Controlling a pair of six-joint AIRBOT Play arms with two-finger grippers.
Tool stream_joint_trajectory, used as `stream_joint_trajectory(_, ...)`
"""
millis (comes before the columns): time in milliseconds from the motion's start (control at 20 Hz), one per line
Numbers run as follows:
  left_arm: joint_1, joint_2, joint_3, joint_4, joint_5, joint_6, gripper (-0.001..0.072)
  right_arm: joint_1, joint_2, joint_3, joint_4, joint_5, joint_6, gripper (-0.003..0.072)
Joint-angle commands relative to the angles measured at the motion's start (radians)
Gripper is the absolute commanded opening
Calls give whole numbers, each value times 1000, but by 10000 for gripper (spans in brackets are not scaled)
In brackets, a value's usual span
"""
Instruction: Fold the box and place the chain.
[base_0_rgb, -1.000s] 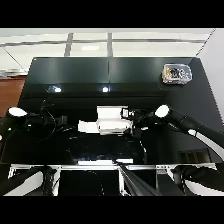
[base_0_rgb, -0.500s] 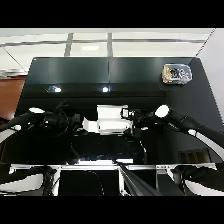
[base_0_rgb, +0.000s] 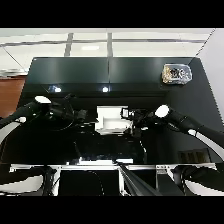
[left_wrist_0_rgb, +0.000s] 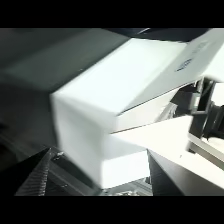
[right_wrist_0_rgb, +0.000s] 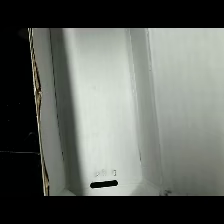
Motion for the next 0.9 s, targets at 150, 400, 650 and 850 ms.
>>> stream_joint_trajectory(150,-136,0,106,119,19,-253,486,0,0,-1,0,0,0,178)
stream_joint_trajectory(400,-225,0,198,304,84,-493,485,0,0,0,0,0,0,178)
stream_joint_trajectory(650,-299,-1,258,495,104,-683,485,0,0,0,0,0,0,178)
stream_joint_trajectory(850,-312,0,272,532,81,-739,485,0,0,0,0,0,0,178)
